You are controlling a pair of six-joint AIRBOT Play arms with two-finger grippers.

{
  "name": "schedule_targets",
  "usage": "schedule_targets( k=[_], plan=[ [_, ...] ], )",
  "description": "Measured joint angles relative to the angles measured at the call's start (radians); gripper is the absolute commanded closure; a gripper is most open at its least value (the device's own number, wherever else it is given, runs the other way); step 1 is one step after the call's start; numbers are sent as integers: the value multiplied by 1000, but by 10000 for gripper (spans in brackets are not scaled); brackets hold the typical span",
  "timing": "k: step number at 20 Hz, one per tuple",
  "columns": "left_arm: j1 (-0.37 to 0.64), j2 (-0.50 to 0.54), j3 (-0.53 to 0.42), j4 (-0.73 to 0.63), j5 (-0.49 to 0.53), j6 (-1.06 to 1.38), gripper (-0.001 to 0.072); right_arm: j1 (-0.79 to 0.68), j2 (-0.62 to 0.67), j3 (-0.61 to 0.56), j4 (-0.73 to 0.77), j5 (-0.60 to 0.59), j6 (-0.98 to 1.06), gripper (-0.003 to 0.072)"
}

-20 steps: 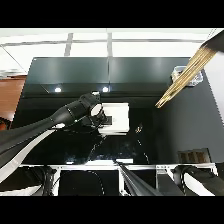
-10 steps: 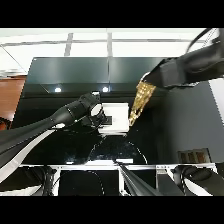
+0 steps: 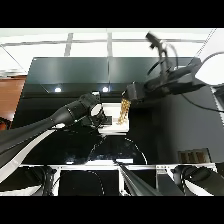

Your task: Fold the box and place the chain.

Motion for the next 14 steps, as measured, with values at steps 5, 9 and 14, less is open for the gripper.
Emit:
schedule_targets(
  k=[5,9,14],
  plan=[
    [0,0,0,0,0,0,683,51,-48,-133,-7,-78,-2,582],
    [0,0,0,0,0,-1,683,53,-71,-173,-52,-97,-6,428],
    [0,0,0,1,2,0,683,-65,17,-196,-251,-15,-6,428]
  ],
)
